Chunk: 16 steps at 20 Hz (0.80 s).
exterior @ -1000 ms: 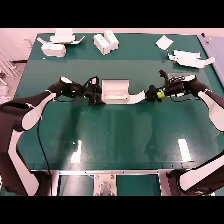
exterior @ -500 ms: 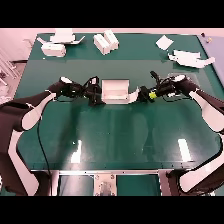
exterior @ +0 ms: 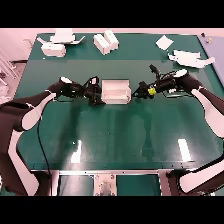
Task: Fold the box and place the chain.
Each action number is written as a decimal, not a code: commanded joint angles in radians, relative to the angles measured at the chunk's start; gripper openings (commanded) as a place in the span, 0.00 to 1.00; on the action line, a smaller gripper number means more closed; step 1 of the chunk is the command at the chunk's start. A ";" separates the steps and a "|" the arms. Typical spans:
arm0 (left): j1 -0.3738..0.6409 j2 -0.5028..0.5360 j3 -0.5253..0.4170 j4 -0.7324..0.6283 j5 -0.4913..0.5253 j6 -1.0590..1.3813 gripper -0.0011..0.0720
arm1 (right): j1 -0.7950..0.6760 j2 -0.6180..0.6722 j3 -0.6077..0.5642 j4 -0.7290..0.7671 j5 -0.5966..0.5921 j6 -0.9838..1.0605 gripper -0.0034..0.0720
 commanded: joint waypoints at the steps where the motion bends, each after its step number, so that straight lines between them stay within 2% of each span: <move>1: 0.001 0.000 0.000 0.000 0.000 0.000 0.72 | 0.021 0.011 0.043 -0.054 0.014 0.047 0.06; 6: 0.000 0.000 0.000 0.000 0.000 0.000 0.72 | 0.054 0.010 0.092 -0.142 0.012 0.090 0.07; 8: 0.001 0.000 0.000 0.000 0.000 0.000 0.72 | 0.055 0.010 0.092 -0.154 0.010 0.091 0.23; 13: 0.001 0.000 0.000 0.000 0.000 0.000 0.72 | 0.055 0.010 0.092 -0.155 -0.005 0.087 0.25; 16: 0.000 0.000 0.000 0.000 0.000 0.000 0.72 | 0.055 0.010 0.092 -0.158 -0.050 0.083 0.44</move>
